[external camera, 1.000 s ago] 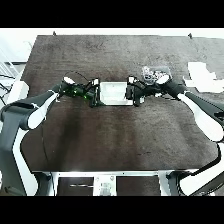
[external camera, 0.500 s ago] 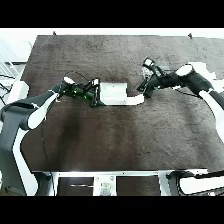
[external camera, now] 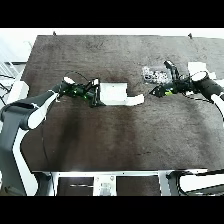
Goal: Fold the box and place the chain.
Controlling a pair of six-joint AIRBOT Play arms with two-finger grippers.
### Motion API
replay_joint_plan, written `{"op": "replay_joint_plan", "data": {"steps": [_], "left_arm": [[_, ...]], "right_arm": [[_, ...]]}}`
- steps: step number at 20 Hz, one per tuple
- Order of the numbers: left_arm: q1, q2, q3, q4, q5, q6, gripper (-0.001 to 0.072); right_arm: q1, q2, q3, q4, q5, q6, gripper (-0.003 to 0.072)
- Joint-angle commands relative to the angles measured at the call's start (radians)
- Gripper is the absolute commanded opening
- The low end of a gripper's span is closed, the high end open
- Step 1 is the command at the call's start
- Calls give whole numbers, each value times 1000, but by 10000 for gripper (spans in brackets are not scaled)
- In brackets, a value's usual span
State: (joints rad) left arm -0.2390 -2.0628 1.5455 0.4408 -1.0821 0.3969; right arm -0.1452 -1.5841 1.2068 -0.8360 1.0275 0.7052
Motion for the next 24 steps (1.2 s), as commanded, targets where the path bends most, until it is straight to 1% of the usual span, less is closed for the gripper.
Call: {"op": "replay_joint_plan", "data": {"steps": [1,5,7,12,16,17,18,19,20,21,22,24], "left_arm": [[0,0,0,0,0,0,407],[0,-1,0,0,0,0,407],[0,0,0,0,0,0,407],[0,-1,0,0,0,0,407],[0,-1,0,0,0,0,407],[0,0,0,0,0,0,407],[0,0,0,0,0,0,407],[0,0,0,0,0,0,407],[0,-1,0,0,0,0,407],[0,0,0,0,0,0,407],[0,0,0,0,1,0,407],[0,0,0,0,0,0,407]], "right_arm": [[-11,-58,-13,60,5,40,11],[-6,-150,-13,155,66,47,11],[18,-172,-13,196,75,47,11],[132,-184,2,232,72,47,13],[142,-161,31,232,73,63,14],[142,-154,32,232,73,63,65],[142,-147,32,232,73,63,138],[142,-143,35,232,73,63,139],[142,-139,40,234,74,63,200],[142,-135,45,234,74,72,290],[142,-131,51,234,75,82,345],[147,-131,63,235,74,94,403]]}}
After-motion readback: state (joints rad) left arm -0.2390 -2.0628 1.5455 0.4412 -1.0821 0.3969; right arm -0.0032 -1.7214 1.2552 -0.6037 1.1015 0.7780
